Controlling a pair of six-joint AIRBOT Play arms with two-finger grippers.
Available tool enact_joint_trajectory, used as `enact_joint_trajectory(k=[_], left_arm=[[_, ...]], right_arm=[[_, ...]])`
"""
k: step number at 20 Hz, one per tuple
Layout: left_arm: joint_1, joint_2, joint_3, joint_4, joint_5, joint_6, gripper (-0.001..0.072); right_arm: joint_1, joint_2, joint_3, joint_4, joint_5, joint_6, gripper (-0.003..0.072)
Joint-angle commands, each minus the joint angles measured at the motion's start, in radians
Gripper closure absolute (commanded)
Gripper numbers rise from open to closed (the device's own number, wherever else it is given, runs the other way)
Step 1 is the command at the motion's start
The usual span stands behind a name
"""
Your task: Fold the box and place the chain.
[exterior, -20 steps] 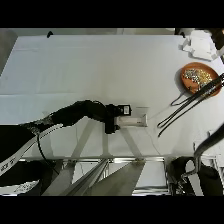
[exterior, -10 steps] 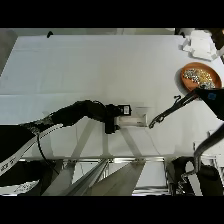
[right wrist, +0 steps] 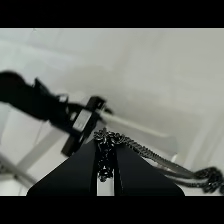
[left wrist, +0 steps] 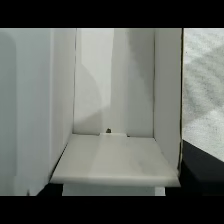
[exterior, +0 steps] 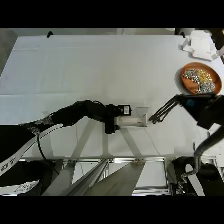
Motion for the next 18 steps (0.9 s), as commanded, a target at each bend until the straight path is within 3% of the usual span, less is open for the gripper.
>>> enact_joint_trajectory(k=[1, 7, 10, 15, 18], left_arm=[[0.0, 0.0, 0.0, 0.0, 0.0, 0.0, 0.0374], [0.0, 0.0, 0.0, 0.0, 0.0, 0.0, 0.0374], [0.0, 0.0, 0.0, 0.0, 0.0, 0.0, 0.0374], [0.0, 0.0, 0.0, 0.0, 0.0, 0.0, 0.0374], [0.0, 0.0, 0.0, 0.0, 0.0, 0.0, 0.0374]], right_arm=[[0.156, 0.001, -0.151, -0.072, -0.11, 0.021, 0.068], [0.344, -0.01, -0.407, -0.097, -0.439, 0.079, 0.068], [0.416, -0.083, -0.428, -0.096, -0.537, 0.087, 0.068], [0.561, -0.313, -0.428, -0.097, -0.742, 0.087, 0.068], [0.593, -0.422, -0.428, -0.094, -0.782, 0.087, 0.068]])
